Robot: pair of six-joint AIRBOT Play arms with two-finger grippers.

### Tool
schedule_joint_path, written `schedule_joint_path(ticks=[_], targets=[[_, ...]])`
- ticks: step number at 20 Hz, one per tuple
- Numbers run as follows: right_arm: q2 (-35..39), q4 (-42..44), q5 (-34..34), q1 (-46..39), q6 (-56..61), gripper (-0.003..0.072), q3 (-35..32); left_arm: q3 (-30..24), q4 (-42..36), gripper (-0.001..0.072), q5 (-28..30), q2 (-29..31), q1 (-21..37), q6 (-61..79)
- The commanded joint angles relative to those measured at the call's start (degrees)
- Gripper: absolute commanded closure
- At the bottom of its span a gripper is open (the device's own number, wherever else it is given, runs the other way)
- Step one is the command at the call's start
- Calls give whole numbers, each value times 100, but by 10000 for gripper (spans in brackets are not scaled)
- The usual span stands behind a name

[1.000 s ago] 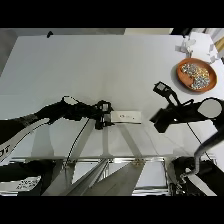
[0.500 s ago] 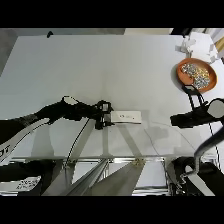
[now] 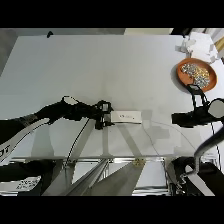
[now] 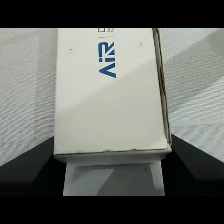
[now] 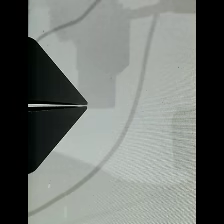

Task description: Fold the box and place the chain.

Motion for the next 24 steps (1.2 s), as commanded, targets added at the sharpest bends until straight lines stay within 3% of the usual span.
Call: schedule_joint_path(ticks=[1, 2, 4, 8, 14, 18, 21, 24], targets=[[2, -11, -4, -4, 31, 672, -2, 4, 0, 505, 2, 4, 2, 2], [2, -11, -4, -4, 31, 672, -2, 4, 0, 513, 4, 7, 2, 2], [2, -11, -4, -4, 31, 672, 0, 4, 4, 700, 15, 44, 15, 11], [2, -11, -4, -4, 31, 672, 0, 4, 4, 706, 219, 581, 57, -492], [2, -11, -2, -4, 31, 672, 0, 4, 7, 705, 1449, 2326, 450, -2181], [2, -11, -4, -4, 31, 672, 0, 4, 409, 705, 1954, 3394, 1552, -3517], [2, -11, -4, -4, 31, 672, 0, 4, 1690, 705, 1961, 3860, 2618, -4754], [2, -11, -4, -4, 31, 672, 0, 4, 2944, 706, 1593, 3958, 3665, -6177]])
